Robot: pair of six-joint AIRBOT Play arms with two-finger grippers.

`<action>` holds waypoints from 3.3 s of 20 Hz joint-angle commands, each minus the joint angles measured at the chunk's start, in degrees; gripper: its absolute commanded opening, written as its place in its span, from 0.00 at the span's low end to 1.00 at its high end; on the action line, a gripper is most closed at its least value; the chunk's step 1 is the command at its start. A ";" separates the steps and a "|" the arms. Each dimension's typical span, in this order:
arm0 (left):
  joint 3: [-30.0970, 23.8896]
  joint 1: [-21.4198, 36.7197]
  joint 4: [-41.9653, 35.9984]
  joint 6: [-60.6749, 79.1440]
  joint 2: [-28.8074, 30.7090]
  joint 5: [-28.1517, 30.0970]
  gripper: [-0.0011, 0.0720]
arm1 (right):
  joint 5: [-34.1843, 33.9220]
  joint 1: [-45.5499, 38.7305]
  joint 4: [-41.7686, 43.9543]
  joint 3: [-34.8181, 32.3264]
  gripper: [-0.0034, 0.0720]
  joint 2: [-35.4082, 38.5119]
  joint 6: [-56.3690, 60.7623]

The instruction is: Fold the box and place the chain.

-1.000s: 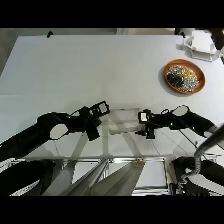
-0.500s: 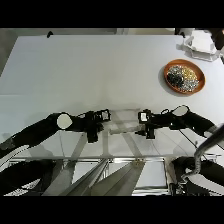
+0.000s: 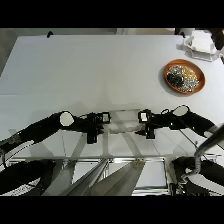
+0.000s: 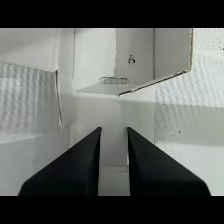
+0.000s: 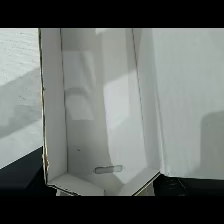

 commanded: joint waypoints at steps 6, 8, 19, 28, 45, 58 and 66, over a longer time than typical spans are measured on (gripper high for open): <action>0.04 2.49 -0.11 4.85 4.31 -0.63 0.33 | 0.31 -0.02 -0.26 0.00 0.60 0.07 -0.07; 0.04 2.40 -0.94 6.56 4.28 -0.72 0.33 | 0.31 -0.02 -0.24 0.00 0.60 0.07 -0.07; 0.04 1.99 -6.69 18.64 1.77 -1.05 0.33 | 0.31 -0.02 -0.26 0.00 0.60 0.07 -0.07; 0.04 2.21 -7.56 18.45 1.11 -0.96 0.33 | 0.31 -0.02 -0.24 0.00 0.60 0.07 -0.07; 0.04 3.96 -7.02 18.73 1.11 -0.46 0.37 | 0.31 -0.02 -0.26 0.00 0.60 0.07 -0.07; 0.07 0.72 -14.40 26.12 1.11 -0.22 0.44 | 0.33 -0.02 -0.24 0.00 0.60 0.07 -0.07; 0.07 -0.87 -16.96 26.05 1.07 0.31 0.35 | 0.31 -0.02 -0.26 0.00 0.60 0.07 -0.07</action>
